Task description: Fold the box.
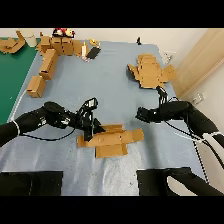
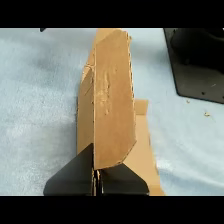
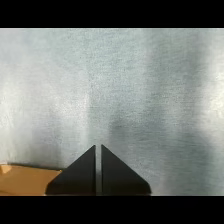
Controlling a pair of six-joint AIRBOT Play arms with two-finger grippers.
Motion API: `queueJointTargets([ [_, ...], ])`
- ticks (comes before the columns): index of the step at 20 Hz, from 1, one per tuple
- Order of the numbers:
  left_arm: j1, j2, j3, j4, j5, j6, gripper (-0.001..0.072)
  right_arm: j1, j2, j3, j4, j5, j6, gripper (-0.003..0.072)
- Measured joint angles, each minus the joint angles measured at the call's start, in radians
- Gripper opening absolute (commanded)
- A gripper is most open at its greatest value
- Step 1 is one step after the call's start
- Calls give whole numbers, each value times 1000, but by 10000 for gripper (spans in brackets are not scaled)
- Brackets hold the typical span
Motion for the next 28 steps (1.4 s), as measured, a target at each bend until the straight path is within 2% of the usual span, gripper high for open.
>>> queueJointTargets([
  [5, -8, 6, -22, -4, 58, 34, 12, 8, 9, 0, 35, -28, -3, 4],
  [11, -3, 6, -27, 22, 66, 42, 12, 109, 89, 0, 53, -106, -17, 4],
  [18, 9, 7, -18, 52, 22, 48, 12, 219, 115, 0, -153, -201, 122, 4],
  [28, 29, -14, 11, 51, -19, 48, 12, 309, 117, -48, -205, -211, 174, 4],
])
